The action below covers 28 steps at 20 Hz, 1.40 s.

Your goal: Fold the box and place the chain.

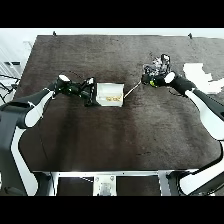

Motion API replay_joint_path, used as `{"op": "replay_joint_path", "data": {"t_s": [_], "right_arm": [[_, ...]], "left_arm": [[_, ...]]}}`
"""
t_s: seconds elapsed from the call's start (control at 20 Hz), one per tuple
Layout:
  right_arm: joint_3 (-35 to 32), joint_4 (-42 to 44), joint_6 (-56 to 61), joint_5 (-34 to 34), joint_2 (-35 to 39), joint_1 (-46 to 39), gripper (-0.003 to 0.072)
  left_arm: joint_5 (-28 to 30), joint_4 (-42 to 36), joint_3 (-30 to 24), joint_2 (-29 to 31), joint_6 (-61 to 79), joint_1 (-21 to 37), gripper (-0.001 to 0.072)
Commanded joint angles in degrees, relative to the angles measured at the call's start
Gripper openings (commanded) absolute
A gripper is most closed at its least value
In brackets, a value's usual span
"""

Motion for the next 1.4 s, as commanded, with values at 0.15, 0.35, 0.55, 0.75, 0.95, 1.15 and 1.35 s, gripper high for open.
{"op": "replay_joint_path", "data": {"t_s": [0.15, 0.35, 0.55, 0.75, 0.95, 1.15, 1.35], "right_arm": [[8.4, 5.3, -3.4, 1.7, -7.3, 0.0, 0.027], [8.7, 5.1, -5.9, 5.8, -5.9, -0.2, 0.001], [8.2, 5.1, -9.2, 17.5, 3.7, 0.7, 0.001], [4.1, 1.0, -10.1, 23.3, 17.9, 4.4, 0.001], [-4.0, 0.2, -8.9, 23.3, 29.3, 8.1, 0.0011], [-6.8, 0.3, -7.5, 23.2, 33.4, 12.9, 0.001], [-6.8, 0.4, -6.8, 20.4, 33.3, 18.6, 0.0011]], "left_arm": [[0.0, 0.0, 0.0, 0.0, 0.0, 0.0, 0.0469], [0.0, 0.0, 0.0, 0.0, 0.0, 0.0, 0.0468], [0.0, 0.0, 0.0, 0.0, 0.0, 0.0, 0.0469], [0.0, 0.0, 0.0, 0.0, 0.0, 0.0, 0.0469], [0.0, 0.0, 0.0, 0.0, 0.0, 0.0, 0.0469], [0.0, 0.0, 0.0, 0.0, 0.0, 0.0, 0.0468], [0.0, 0.0, 0.0, 0.0, 0.0, 0.0, 0.0468]]}}
